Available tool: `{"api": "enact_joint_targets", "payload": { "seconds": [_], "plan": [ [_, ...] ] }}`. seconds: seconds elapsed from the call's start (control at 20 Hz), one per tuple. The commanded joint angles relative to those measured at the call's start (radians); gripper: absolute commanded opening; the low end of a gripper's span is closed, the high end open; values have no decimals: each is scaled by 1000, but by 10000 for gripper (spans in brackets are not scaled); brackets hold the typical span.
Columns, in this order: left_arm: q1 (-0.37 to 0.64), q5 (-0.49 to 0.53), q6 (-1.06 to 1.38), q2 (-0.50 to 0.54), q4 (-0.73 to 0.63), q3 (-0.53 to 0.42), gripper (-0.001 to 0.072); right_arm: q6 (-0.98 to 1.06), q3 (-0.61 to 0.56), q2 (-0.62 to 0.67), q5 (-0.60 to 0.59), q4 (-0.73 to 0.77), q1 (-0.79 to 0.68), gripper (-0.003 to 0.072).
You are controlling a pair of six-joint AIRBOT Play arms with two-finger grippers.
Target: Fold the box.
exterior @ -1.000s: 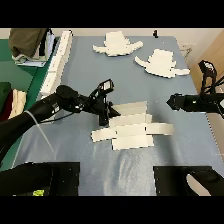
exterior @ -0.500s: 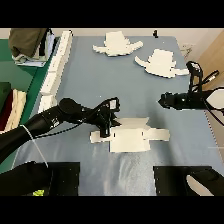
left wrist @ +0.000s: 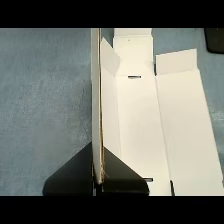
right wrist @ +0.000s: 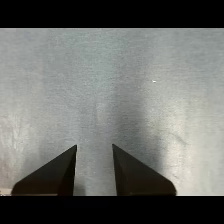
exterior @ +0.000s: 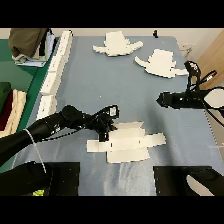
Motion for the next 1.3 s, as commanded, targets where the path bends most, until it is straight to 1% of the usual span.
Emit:
{"api": "enact_joint_targets", "payload": {
  "seconds": [0.0,0.2,0.3,0.4,0.55,0.65,0.75,0.9,1.15,1.25],
  "plan": [
    [2,10,0,-2,8,7,16,-1,1,0,-3,10,1,336],
    [22,84,8,18,99,93,17,-1,1,0,-3,17,1,336],
    [51,92,7,16,114,132,16,-1,1,0,-5,20,7,336],
    [69,92,7,13,113,143,16,-8,1,0,-8,29,7,335],
    [55,46,-20,-4,109,132,15,-8,1,0,-13,39,7,335],
    [24,62,-18,-26,94,102,15,-8,1,0,-22,46,7,263],
    [1,87,-15,-45,87,74,15,-8,1,0,-27,46,7,263],
    [-5,107,21,-55,26,34,15,-8,1,0,-27,47,7,263],
    [-5,47,9,-54,19,23,17,-8,1,0,-27,48,7,263],
    [-5,39,-8,-30,19,27,17,-9,1,0,-27,47,7,263]
  ]
}}
